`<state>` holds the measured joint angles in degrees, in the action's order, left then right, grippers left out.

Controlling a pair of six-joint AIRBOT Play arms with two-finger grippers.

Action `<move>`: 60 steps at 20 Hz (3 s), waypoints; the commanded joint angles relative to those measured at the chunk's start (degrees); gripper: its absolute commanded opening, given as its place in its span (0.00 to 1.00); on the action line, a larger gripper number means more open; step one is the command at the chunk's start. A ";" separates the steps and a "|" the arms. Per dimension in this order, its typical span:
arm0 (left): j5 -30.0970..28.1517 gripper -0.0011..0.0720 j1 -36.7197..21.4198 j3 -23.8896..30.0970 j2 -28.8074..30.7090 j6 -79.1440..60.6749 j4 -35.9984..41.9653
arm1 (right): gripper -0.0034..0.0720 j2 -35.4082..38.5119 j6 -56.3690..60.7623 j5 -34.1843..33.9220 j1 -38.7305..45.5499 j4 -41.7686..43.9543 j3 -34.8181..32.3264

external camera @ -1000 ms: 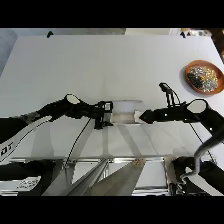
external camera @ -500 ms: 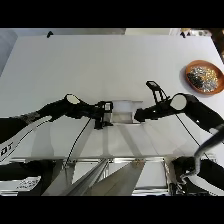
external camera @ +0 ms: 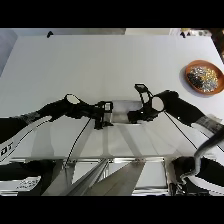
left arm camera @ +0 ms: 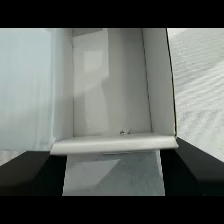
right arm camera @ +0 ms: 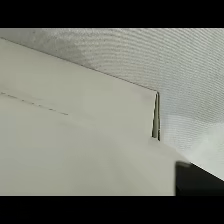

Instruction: Fold the box and place the chain.

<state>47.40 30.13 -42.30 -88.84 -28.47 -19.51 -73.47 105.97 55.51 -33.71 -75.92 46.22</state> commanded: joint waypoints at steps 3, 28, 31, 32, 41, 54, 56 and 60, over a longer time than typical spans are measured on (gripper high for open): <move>-0.04 0.39 -0.02 -0.04 0.04 0.00 0.00 | 0.56 -1.18 6.27 0.74 -1.57 -3.50 1.16; -0.04 0.39 -0.02 -0.04 0.04 0.00 -0.02 | 0.28 -3.69 17.07 -0.92 -1.57 -8.55 1.16; -0.04 0.39 -0.02 -0.04 0.04 0.00 0.00 | 0.47 -3.69 17.09 -0.04 -1.57 -9.68 1.16; -0.04 0.39 -0.02 -0.04 0.04 0.00 0.00 | 0.48 -3.69 17.09 0.48 -1.57 -10.14 1.16; -0.04 0.39 -0.02 -0.04 0.04 0.00 0.00 | 0.24 -6.08 17.25 0.46 -4.26 -11.34 1.16; -0.04 0.39 -0.02 -0.04 0.04 0.00 0.00 | 0.32 -0.68 16.33 1.70 -4.33 -14.62 1.18; -0.07 0.39 -0.02 -0.04 0.04 0.00 0.00 | 0.51 2.16 12.94 3.85 -4.31 -15.21 1.18; -0.04 0.39 -0.02 -0.04 0.04 0.00 0.00 | 0.60 8.22 4.26 10.05 -4.31 -15.78 1.18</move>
<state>47.35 30.15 -42.30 -88.84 -28.47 -19.49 -69.14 116.07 61.63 -38.04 -90.59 47.33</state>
